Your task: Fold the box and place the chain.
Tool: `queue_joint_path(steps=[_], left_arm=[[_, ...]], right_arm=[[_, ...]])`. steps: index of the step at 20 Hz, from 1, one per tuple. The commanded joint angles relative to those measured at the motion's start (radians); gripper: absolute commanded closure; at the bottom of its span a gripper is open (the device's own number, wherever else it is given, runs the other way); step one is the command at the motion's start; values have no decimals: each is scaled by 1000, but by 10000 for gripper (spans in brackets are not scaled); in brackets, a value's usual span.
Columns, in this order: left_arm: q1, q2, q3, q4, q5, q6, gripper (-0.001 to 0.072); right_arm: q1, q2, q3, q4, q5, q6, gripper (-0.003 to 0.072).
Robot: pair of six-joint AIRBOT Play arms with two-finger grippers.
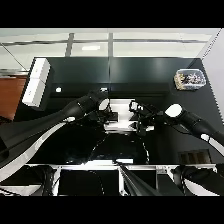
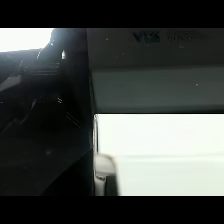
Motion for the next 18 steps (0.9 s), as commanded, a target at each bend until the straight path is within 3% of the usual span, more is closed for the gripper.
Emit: queue_joint_path(steps=[1,2,7,12,15,18], left_arm=[[0,0,1,1,0,-1,684],[0,0,1,1,-8,-1,684],[0,0,0,69,-5,-33,683],[-1,-2,0,92,-3,-71,684],[-1,-15,0,92,0,-62,683],[-1,-22,0,91,-3,-23,682]], right_arm=[[0,-1,0,-2,14,25,589],[-1,2,1,-2,14,66,675],[-138,103,31,-106,85,454,666],[-505,184,24,-272,120,998,666],[-624,183,-38,-283,123,1110,666],[-599,136,-82,-246,193,1112,666]])
